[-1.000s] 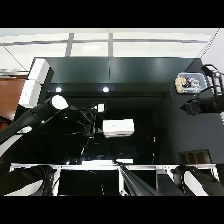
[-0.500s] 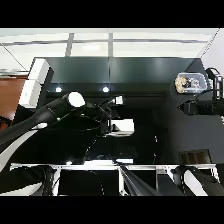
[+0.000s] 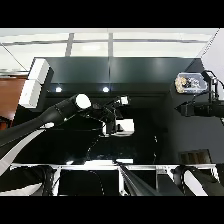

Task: Fold the box and place the chain.

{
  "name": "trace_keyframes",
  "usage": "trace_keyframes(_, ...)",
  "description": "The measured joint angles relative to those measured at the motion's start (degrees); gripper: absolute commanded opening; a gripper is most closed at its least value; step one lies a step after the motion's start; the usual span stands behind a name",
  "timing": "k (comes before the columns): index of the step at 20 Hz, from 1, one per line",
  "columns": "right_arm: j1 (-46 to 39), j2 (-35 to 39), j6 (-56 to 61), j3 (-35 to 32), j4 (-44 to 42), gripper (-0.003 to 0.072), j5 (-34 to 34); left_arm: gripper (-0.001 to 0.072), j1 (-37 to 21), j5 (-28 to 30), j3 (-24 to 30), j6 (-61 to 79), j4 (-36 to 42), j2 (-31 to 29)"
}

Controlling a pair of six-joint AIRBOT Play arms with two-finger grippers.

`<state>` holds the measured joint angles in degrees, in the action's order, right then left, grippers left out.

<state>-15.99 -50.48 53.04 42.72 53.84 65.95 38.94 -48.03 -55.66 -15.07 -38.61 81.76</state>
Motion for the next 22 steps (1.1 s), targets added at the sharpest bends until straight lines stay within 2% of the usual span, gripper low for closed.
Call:
trace_keyframes(9,1.0,0.0,-0.3,-0.1,1.0,0.0016,-0.3,0.0718,0.5,-0.5,-0.2,-6.4,-4.5,0.1)
trace_keyframes(22,1.1,0.0,-0.4,-0.1,1.2,0.0016,-0.3,0.0718,4.2,0.7,-0.7,-7.5,-10.5,1.4)
